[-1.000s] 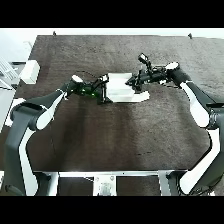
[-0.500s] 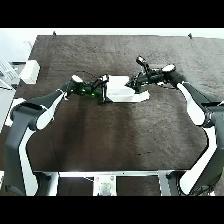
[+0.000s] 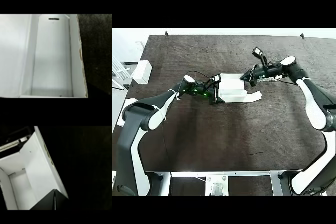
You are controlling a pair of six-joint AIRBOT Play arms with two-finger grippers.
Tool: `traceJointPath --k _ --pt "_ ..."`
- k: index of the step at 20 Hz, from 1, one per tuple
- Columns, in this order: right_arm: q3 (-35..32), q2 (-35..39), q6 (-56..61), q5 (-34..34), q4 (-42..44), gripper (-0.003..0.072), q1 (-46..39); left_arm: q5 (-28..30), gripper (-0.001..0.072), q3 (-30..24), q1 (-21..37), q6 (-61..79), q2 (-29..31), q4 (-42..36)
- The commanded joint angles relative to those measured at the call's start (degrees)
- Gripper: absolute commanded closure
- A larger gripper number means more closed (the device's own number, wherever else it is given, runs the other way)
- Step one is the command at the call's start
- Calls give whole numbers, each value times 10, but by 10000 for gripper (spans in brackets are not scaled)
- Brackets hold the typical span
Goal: Fold the box and place the chain.
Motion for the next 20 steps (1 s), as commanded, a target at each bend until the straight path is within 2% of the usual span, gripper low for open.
traceJointPath --k 1,2,3,4,5,8,11,17,20 --pt "-43 75 -25 22 -46 679 -13 0 361 0 0 -1 0 -1" --pt "-70 96 -42 22 -68 674 -18 0 361 0 0 -1 0 -1" --pt "-96 112 -56 22 -99 469 -22 0 361 0 0 -1 0 -1" --pt "-115 118 -71 22 -124 137 -27 0 361 0 0 -1 0 -1" --pt "-132 117 -78 21 -143 47 -32 0 361 0 0 -1 0 -1" --pt "-165 106 -135 15 -148 47 -35 1 361 0 0 -1 0 -1" --pt "-167 91 -151 -18 -146 46 -34 0 361 0 0 -1 0 -1" --pt "-167 74 -181 -28 -146 47 -18 1 361 0 0 -1 0 -1" --pt "-167 69 -181 -59 -133 47 -7 0 361 0 0 -1 0 -1"
